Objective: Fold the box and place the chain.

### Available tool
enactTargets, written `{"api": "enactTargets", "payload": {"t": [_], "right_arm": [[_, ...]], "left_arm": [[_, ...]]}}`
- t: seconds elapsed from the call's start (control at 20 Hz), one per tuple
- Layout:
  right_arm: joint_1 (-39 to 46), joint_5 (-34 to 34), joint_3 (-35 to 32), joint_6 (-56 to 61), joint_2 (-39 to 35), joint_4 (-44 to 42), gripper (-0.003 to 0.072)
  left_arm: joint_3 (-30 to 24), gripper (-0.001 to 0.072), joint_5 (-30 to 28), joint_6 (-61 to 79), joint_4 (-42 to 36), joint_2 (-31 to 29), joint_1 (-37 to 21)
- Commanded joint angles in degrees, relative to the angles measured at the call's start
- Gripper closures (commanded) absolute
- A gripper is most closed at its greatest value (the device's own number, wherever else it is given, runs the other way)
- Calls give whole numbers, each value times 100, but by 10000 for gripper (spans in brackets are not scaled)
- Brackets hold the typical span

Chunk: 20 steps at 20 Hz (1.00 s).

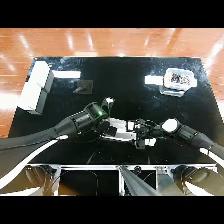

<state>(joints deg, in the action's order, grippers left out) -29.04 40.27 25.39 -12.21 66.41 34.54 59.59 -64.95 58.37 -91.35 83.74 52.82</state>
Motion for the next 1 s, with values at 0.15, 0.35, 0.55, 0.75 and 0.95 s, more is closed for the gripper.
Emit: {"api": "enactTargets", "payload": {"t": [0.15, 0.35, 0.55, 0.75, 0.95], "right_arm": [[-2, -20, 4, -22, -4, -4, 149], [-2, -20, 4, -22, -4, -7, 149], [-2, -20, 4, -22, -4, -7, 149], [-2, -20, 4, -22, -4, -7, 149], [-2, -20, 4, -22, -4, -7, 149]], "left_arm": [[13, 328, 61, 76, -262, 4, 9], [13, 329, 61, 76, -260, 4, 9], [13, 367, 160, 72, -251, 11, 9], [13, 458, 455, 11, -212, 15, 7], [13, 455, 328, -48, -162, 13, -28]]}}
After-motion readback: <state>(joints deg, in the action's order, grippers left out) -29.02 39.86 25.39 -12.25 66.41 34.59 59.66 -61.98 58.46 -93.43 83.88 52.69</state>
